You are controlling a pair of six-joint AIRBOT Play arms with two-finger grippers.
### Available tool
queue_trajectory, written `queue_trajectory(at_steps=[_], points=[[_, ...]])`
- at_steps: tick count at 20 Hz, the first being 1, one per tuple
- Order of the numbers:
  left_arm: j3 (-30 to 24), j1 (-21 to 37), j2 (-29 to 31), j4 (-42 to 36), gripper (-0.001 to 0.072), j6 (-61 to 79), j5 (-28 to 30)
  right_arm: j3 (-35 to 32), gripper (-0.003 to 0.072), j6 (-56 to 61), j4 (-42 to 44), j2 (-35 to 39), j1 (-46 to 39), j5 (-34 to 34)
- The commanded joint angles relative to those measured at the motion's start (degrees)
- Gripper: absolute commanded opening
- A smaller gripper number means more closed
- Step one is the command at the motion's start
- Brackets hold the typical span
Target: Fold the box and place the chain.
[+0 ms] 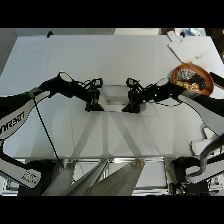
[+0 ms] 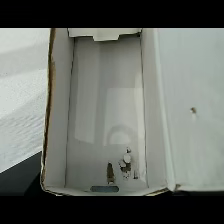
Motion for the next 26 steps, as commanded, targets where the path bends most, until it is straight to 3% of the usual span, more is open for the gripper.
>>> queue_trajectory(at_steps=[1,8,11,15,18,26], points=[[0.0,0.0,0.0,0.0,0.0211,0.0,0.6,0.0,0.0535,0.0,0.1,0.0,0.0,0.0],[0.0,0.0,0.0,0.0,0.021,0.0,0.6,0.0,0.0543,0.0,0.1,0.0,0.0,0.0],[0.0,0.0,0.0,0.0,0.0211,0.0,0.5,0.0,0.0699,0.0,0.1,0.0,0.0,0.0],[0.0,0.0,0.0,0.0,0.0211,0.0,0.5,0.0,0.0699,0.0,-1.0,0.3,0.0,0.1],[0.0,0.0,0.0,0.0,0.0211,0.0,0.5,0.0,0.0696,1.0,-7.8,1.9,0.0,0.1],[0.0,0.0,0.0,0.0,0.0211,0.0,0.5,0.0,0.064,17.6,-23.2,11.3,0.0,-0.3]])
